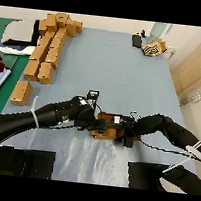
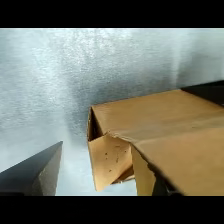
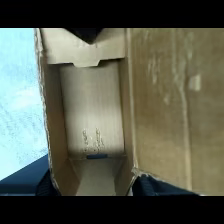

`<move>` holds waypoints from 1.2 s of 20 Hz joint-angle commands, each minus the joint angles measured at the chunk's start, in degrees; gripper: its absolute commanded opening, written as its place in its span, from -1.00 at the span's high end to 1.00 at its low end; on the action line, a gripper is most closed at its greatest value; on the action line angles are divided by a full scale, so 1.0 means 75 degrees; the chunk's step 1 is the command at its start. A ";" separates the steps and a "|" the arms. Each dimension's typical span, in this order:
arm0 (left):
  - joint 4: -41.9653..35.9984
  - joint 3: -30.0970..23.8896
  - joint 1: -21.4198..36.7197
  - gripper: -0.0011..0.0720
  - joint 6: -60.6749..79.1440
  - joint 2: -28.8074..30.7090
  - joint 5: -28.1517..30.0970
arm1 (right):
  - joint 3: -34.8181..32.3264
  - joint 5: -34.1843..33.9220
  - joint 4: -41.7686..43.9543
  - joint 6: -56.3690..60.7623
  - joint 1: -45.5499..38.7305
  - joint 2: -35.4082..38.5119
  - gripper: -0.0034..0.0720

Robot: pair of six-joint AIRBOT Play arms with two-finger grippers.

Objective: Fold the box.

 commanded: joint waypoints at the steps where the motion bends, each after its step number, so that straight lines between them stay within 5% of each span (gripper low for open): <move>1: 0.0685 0.0603 -0.0472 -0.73 -0.0592 -0.0571 -0.0653 | 0.0006 0.0006 -0.0015 0.0000 0.0000 0.0000 -0.42; 9: 0.1142 0.1763 -0.0775 -0.73 -0.0772 -0.1708 -0.1445 | 0.0006 0.0006 -0.0015 0.0000 0.0000 0.0003 -0.42; 21: 0.1364 0.1804 -0.0801 -0.65 -0.1571 -0.1912 -0.1524 | 0.0006 0.0003 -0.0015 0.0000 0.0000 0.0000 -0.42; 22: 0.1376 0.1804 -0.0810 -0.51 -0.1725 -0.1915 -0.1521 | 0.0006 0.0006 -0.0015 0.0000 0.0000 0.0003 -0.42; 23: 0.1384 0.1804 -0.0810 0.36 -0.1722 -0.1915 -0.1504 | 0.0006 0.0006 -0.0015 0.0000 0.0000 0.0000 -0.42; 24: 0.1384 0.1804 -0.0822 0.89 -0.1705 -0.1918 -0.1443 | 0.0006 0.0003 -0.0015 0.0000 0.0000 0.0003 -0.42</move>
